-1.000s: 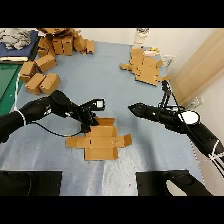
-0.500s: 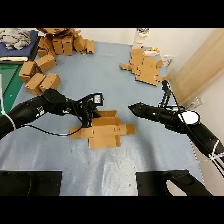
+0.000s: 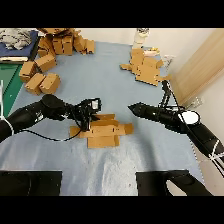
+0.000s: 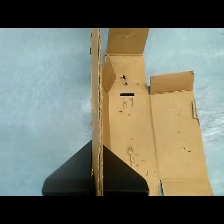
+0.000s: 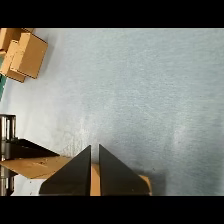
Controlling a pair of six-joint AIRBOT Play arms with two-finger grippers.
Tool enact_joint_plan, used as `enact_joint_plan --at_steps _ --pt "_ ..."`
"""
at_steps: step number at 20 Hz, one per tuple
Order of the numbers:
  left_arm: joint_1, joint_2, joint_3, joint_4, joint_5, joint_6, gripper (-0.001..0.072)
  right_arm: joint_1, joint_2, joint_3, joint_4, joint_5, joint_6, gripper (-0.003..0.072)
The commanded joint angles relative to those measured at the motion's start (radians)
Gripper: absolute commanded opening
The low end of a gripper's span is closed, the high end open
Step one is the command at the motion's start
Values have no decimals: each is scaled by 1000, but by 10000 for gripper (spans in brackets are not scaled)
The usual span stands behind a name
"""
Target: Fold the box.
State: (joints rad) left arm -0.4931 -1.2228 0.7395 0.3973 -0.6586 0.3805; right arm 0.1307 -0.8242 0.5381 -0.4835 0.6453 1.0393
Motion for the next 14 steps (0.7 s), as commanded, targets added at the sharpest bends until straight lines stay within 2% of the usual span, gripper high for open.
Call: enact_joint_plan --at_steps 1,4,8,14 --pt "0 1 -46 -36 -7 26 9 1 0 0 1 0 1 74" --pt "0 1 -50 -39 -8 27 10 1 0 0 1 0 1 74" --pt "0 1 -50 -38 -67 23 10 2 0 1 3 1 1 74" --pt "2 1 -59 -34 -72 23 11 28 0 0 8 -2 1 74"
